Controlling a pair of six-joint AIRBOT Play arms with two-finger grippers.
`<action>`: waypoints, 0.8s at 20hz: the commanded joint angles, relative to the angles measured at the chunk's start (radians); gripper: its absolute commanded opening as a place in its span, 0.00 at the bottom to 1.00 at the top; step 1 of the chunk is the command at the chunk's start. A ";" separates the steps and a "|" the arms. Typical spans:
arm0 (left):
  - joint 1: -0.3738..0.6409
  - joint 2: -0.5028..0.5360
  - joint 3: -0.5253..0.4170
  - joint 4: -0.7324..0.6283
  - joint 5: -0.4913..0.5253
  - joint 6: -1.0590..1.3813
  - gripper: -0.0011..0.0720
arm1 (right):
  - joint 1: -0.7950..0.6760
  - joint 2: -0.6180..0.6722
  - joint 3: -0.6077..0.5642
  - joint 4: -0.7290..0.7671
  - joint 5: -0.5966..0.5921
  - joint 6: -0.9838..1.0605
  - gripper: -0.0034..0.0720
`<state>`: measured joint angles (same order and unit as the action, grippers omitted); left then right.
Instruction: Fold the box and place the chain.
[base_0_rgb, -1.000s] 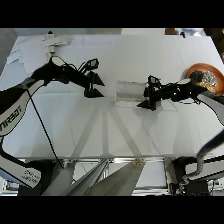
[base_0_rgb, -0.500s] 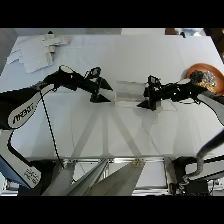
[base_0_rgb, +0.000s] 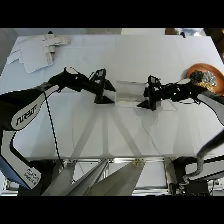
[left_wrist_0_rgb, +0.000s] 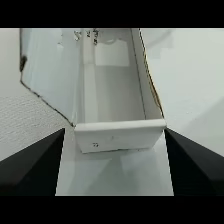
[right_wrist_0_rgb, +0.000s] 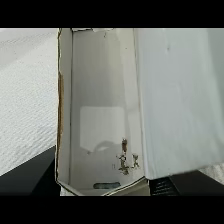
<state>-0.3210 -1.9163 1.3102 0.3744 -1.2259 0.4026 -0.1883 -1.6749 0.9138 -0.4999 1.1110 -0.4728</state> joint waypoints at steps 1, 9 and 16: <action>-0.023 0.000 0.002 -0.001 0.018 -0.011 0.98 | 0.000 0.000 0.000 0.000 0.000 0.000 0.64; -0.083 0.000 0.013 0.036 0.116 -0.093 0.97 | 0.000 0.000 0.000 0.000 0.000 0.000 0.64; -0.100 0.003 0.013 0.071 0.116 -0.090 0.96 | 0.000 0.000 0.000 0.000 0.000 0.000 0.64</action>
<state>-0.4171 -1.9137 1.3231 0.4355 -1.1156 0.3164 -0.1883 -1.6749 0.9138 -0.4999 1.1110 -0.4725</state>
